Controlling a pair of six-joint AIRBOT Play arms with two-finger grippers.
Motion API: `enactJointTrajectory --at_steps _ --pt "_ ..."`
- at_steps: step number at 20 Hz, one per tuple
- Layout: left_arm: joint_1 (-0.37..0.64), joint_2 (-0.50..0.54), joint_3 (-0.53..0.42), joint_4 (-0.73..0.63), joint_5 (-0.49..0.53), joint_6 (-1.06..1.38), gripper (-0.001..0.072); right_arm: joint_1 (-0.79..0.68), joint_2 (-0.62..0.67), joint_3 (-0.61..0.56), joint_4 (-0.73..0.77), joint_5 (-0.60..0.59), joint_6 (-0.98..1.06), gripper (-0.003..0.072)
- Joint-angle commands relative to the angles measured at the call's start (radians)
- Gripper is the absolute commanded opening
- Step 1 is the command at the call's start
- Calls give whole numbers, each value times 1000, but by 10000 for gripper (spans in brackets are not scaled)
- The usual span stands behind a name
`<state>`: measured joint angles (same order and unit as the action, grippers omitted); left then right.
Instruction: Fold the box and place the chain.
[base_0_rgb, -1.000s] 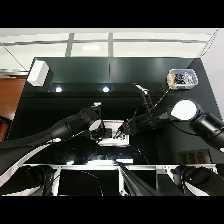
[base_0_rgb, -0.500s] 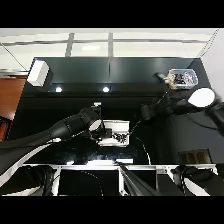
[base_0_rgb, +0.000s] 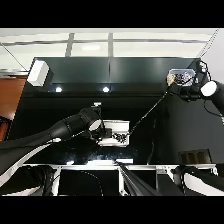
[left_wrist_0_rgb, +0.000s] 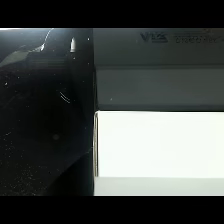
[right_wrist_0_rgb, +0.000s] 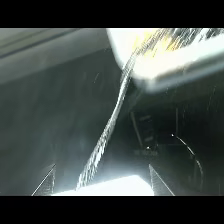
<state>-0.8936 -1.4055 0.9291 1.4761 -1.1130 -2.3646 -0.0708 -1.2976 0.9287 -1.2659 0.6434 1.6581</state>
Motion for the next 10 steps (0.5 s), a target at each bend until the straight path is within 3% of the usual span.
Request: enactJointTrajectory --at_steps 1,4,7,8,10 --pt "0 0 0 0 -11 0 32 -22 -200 142 -31 -16 92 720" --pt "0 0 0 0 -24 0 32 -22 -309 233 51 -10 115 720" --pt "0 0 0 0 -24 0 32 -22 -343 251 89 -12 115 720" --pt "0 0 0 0 -24 0 32 -23 -343 252 88 -5 114 669" --pt "0 0 0 0 -24 0 32 -29 -335 257 87 63 105 177"
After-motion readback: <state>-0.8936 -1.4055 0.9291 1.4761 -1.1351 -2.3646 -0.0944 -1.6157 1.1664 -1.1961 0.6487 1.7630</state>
